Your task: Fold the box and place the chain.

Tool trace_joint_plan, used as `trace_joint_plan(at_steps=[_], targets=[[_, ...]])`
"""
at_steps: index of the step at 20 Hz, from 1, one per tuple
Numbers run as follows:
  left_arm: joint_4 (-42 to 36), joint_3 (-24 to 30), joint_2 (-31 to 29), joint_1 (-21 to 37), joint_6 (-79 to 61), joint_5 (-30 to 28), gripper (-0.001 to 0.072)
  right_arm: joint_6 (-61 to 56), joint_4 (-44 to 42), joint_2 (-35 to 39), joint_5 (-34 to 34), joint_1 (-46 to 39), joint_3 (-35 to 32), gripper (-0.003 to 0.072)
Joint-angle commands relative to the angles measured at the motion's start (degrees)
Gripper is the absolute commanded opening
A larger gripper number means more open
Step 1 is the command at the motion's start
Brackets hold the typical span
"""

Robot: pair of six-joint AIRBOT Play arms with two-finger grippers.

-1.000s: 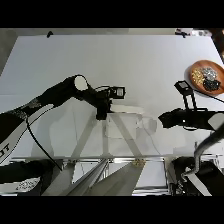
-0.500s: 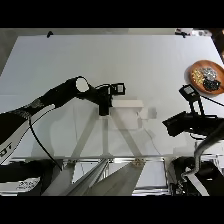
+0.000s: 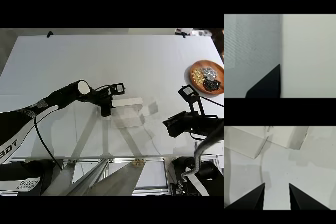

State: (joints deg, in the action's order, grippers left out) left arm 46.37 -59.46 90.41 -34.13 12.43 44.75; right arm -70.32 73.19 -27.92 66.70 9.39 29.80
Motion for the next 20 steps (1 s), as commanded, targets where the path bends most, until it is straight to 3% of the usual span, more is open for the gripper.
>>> trace_joint_plan(at_steps=[1, 7, 20], targets=[[-0.9, 0.0, 0.1, -0.2, -1.1, -0.2, 0.0011, 0.6, 0.0, 0.0, -0.3, 0.1, 0.0, 0.0341], [-0.9, 0.0, 0.1, -0.2, -5.0, 3.4, 0.0011, 6.3, -1.1, 0.0, 0.0, 0.1, 0.0, 0.0341], [-0.9, 0.0, 0.1, -0.2, -6.0, 3.0, 0.0015, 6.4, -1.4, 0.0, 0.2, 0.1, 0.0, 0.0341]])
